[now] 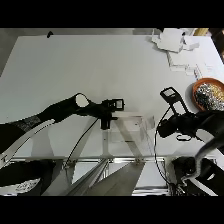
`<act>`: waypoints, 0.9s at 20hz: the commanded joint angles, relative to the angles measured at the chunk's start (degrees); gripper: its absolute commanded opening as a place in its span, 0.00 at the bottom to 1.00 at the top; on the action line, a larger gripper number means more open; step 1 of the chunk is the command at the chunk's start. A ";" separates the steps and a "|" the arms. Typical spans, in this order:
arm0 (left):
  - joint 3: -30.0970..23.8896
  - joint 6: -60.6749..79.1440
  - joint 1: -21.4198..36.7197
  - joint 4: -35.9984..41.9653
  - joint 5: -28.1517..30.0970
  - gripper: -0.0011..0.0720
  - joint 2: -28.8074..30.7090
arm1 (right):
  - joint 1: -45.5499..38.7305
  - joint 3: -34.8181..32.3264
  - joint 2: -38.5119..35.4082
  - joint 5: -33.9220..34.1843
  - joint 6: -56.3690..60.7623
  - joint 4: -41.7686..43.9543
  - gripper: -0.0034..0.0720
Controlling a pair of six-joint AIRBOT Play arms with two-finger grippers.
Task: Fold the box and place the chain.
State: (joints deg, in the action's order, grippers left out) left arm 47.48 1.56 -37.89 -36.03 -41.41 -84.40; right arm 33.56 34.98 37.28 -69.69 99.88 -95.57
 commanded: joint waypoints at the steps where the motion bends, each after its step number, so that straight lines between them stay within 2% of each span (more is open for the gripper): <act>1: 0.04 4.85 -0.20 0.61 -0.83 0.03 1.88 | 0.00 0.07 -0.11 5.88 -2.80 -0.61 0.41; 9: 0.02 4.83 -1.53 0.46 -0.15 0.03 2.19 | 0.00 0.04 -0.11 6.34 -5.42 -0.50 0.41; 18: 0.02 4.44 -1.86 0.66 1.14 0.02 -0.55 | 0.00 -1.20 -0.09 9.27 -7.45 -0.59 0.41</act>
State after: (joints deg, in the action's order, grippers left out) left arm 47.48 6.04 -39.70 -35.38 -40.58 -84.40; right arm 33.56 34.15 37.21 -61.73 92.95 -96.16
